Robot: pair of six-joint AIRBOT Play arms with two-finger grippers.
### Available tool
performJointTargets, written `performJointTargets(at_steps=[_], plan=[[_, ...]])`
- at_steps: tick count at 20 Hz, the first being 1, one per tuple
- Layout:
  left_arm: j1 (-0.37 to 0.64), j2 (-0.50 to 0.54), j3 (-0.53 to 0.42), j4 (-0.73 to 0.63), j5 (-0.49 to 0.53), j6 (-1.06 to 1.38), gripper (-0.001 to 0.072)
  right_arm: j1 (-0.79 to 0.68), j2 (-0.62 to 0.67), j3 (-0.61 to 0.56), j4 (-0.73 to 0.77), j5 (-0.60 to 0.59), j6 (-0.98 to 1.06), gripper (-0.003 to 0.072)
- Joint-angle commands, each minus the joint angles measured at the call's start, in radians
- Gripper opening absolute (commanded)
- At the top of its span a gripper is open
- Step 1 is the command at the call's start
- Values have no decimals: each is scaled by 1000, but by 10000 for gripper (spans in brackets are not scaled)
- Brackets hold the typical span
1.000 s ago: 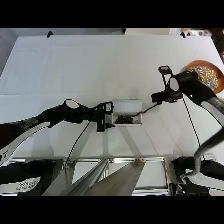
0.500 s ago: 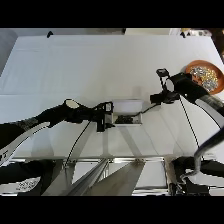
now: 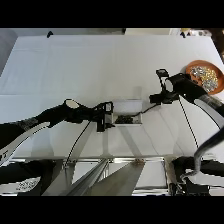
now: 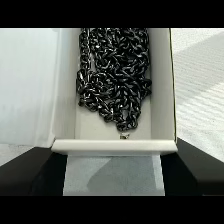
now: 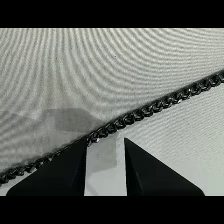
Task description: Fold the box and place the chain.
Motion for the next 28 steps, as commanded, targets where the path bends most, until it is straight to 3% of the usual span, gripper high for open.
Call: performJointTargets(at_steps=[1, 3, 4, 5, 12, 18, 22, 28], plan=[[0, 0, 0, 0, 0, 0, 209, 0, -5, -3, 3, -2, 17, 219], [0, 0, 0, 0, 0, 0, 209, 0, -18, -6, 3, 0, 45, 202], [0, 0, 0, 0, 0, 0, 209, 1, -19, -6, 3, 8, 43, 93], [0, 0, 0, 0, 0, 0, 209, 1, -19, -6, 2, 19, 41, 57], [0, 0, 0, 0, 0, 0, 209, 1, 15, -6, -2, 61, -9, 20], [0, 0, 0, 0, 0, 0, 209, 1, 266, -6, 10, 160, -69, 20], [0, 0, 0, 0, 0, 0, 209, 1, 457, -6, 170, 270, -164, 20], [0, 0, 0, 0, 0, 0, 209, 1, 665, -6, 565, 263, -314, 20]])
